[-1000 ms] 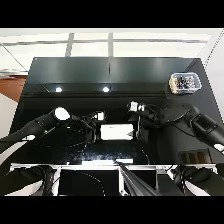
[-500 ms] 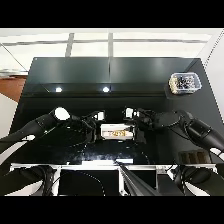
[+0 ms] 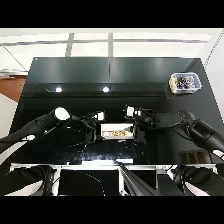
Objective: Fold the box and place the chain.
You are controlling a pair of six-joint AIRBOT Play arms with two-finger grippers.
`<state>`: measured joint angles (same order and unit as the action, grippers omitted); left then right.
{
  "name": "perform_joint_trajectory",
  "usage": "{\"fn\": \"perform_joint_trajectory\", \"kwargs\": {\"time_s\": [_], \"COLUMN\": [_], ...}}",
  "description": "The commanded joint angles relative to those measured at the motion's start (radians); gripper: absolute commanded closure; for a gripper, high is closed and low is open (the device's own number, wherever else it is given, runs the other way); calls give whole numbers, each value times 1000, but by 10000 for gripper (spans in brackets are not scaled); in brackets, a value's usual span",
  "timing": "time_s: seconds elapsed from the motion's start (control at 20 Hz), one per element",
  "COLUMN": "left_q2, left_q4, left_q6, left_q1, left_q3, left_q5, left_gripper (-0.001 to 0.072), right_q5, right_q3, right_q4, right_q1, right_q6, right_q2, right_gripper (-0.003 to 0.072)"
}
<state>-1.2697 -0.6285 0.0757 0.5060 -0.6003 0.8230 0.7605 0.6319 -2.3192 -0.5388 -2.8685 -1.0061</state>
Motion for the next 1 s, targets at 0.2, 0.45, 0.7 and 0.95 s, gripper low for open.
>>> {"fn": "perform_joint_trajectory", "kwargs": {"time_s": [0.2,0.45,0.7,0.95], "left_q2": [0,0,0,0], "left_q4": [0,0,0,0], "left_q6": [0,-1,0,0], "left_q1": [0,0,0,0], "left_q3": [0,0,0,0], "left_q5": [-1,-1,-2,-2], "left_gripper": [636,636,636,635], "right_q5": [62,53,54,51], "right_q3": [-3,-4,-10,-9], "right_q4": [17,43,44,44], "right_q1": [-2,-2,-2,-2], "right_q6": [64,91,98,117], "right_q2": [21,18,17,16], "right_gripper": [500,500,500,500]}}
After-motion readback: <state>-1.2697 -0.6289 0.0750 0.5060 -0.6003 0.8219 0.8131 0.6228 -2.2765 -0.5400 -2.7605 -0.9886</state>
